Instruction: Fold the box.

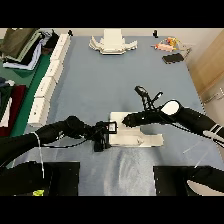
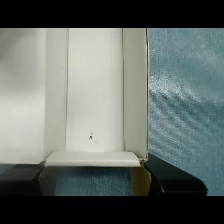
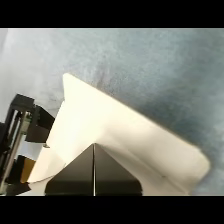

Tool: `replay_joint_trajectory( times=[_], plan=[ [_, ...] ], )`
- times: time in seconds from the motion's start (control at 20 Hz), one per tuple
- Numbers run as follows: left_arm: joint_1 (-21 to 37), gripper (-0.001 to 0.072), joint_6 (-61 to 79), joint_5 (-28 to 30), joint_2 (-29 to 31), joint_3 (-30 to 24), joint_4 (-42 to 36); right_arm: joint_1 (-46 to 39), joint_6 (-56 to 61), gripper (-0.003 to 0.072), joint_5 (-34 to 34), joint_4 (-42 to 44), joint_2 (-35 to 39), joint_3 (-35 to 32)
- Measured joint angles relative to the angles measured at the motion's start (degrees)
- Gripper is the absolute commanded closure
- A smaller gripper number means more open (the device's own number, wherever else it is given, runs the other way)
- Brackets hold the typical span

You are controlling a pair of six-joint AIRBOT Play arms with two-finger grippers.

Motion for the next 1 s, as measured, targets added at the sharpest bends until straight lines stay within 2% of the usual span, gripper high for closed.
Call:
replay_joint_trajectory(
  times=[0.3,0.65,1.0],
  plan=[
    [0.0,0.0099,0.02,0.0,0.0,0.0,0.0,1.92,-0.37,0.068,-0.52,-5.88,-2.36,0.09],
    [0.0,0.01,0.02,0.0,0.0,0.0,0.02,2.27,-0.42,0.068,0.2,-7.74,-3.28,0.59],
    [-0.02,0.0099,0.02,0.0,0.0,0.0,0.0,2.19,-0.44,0.068,2.56,-8.59,1.01,4.61]
  ],
)
